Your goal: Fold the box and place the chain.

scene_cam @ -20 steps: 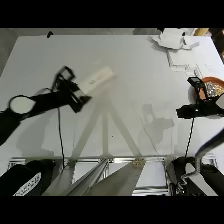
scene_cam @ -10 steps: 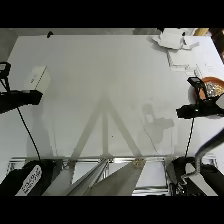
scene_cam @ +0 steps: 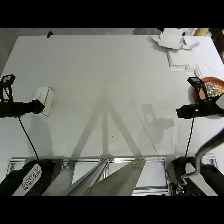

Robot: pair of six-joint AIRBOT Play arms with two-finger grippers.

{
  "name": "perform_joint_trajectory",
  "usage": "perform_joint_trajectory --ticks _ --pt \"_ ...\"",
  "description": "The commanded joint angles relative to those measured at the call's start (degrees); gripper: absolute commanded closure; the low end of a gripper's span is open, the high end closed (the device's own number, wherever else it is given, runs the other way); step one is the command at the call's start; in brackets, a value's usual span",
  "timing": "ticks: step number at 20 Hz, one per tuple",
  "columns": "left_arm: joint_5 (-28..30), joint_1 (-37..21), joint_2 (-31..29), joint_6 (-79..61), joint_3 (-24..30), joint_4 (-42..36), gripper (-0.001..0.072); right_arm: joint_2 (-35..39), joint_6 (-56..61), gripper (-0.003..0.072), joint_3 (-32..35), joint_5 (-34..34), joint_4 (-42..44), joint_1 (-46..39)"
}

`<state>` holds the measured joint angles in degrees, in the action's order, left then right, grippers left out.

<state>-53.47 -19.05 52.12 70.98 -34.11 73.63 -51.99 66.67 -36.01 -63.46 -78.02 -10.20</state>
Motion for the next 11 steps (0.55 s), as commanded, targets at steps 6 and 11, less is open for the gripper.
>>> perform_joint_trajectory --ticks 6,11 --pt "-1.7 0.2 -16.0 1.1 0.0 -0.8 0.0011 0.0 0.0 0.0664 0.0 0.0 0.0 0.0" --pt "-1.0 5.7 -16.2 1.3 0.0 4.8 0.0015 0.0 0.0 0.0664 0.0 0.0 0.0 0.0"
